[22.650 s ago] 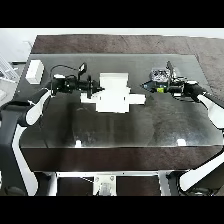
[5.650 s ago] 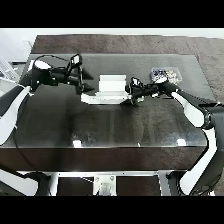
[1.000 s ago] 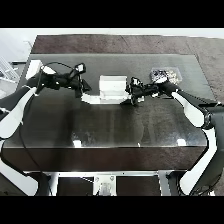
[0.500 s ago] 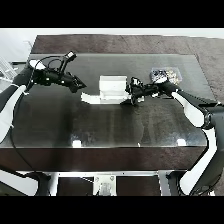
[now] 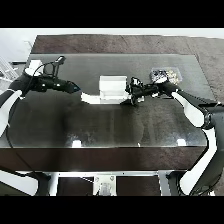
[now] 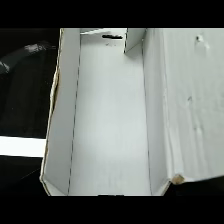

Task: Fold the box and place the chain.

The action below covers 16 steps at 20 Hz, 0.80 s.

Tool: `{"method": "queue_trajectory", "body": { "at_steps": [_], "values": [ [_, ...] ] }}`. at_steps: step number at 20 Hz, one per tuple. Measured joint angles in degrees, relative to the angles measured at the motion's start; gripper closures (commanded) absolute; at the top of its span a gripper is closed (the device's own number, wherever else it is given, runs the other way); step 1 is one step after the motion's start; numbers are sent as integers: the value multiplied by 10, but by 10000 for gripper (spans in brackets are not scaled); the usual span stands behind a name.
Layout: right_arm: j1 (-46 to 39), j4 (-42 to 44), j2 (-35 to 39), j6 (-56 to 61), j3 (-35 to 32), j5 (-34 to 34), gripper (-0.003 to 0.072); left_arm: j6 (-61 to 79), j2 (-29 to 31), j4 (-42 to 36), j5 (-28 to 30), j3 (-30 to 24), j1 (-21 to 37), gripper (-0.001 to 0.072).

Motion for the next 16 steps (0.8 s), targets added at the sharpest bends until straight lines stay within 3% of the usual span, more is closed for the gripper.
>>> {"method": "queue_trajectory", "body": {
  "at_steps": [8, 16],
  "values": [
    [0, 0, 0, 0, 0, 0, 98, -64, 0, -27, -5, -43, 26, 690],
    [0, 0, 0, 0, 0, 0, 98, -178, -4, -1, 8, -60, 16, 690]
  ]
}}
